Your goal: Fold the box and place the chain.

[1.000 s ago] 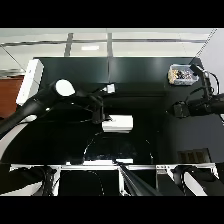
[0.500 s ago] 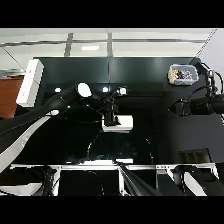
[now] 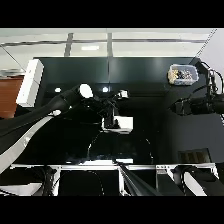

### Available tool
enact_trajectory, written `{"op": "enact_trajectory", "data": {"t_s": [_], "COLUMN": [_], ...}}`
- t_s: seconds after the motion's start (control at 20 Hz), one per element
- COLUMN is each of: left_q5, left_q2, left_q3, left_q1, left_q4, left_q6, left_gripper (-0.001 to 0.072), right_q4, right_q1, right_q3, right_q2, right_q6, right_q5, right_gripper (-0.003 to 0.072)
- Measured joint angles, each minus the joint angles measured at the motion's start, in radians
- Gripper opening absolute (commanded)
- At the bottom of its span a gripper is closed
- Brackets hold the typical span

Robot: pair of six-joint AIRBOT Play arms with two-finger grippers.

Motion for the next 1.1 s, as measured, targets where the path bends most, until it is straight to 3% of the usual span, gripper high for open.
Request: {"op": "enact_trajectory", "data": {"t_s": [0.5, 0.6, 0.65, 0.7, 0.9, 1.1], "left_q5": [0.034, 0.063, 0.072, 0.074, 0.005, -0.121], "left_q2": [-0.011, -0.015, -0.016, -0.016, 0.016, 0.117], "left_q3": [0.019, 0.020, 0.020, 0.022, 0.052, 0.084], "left_q1": [-0.094, -0.114, -0.123, -0.130, -0.126, -0.025], "left_q4": [0.206, 0.251, 0.273, 0.299, 0.457, 0.656], "left_q6": [0.002, 0.003, 0.002, 0.000, -0.133, -0.422], "left_gripper": [0.0711, 0.0641, 0.0456, 0.0386, 0.0351, 0.0352], "right_q4": [0.000, 0.000, 0.000, 0.000, 0.000, -0.001], "right_q1": [0.000, 0.000, 0.000, 0.000, 0.000, 0.000], "right_q3": [0.000, 0.000, 0.000, 0.000, 0.000, 0.000], "right_q2": [0.000, 0.000, 0.000, 0.000, 0.000, 0.000], "right_q6": [0.027, 0.027, 0.030, 0.030, 0.030, 0.029], "right_q5": [-0.005, -0.008, -0.009, -0.010, -0.014, -0.025], "right_gripper": [0.0013, 0.0013, 0.0013, 0.0013, 0.0013, 0.0013]}}
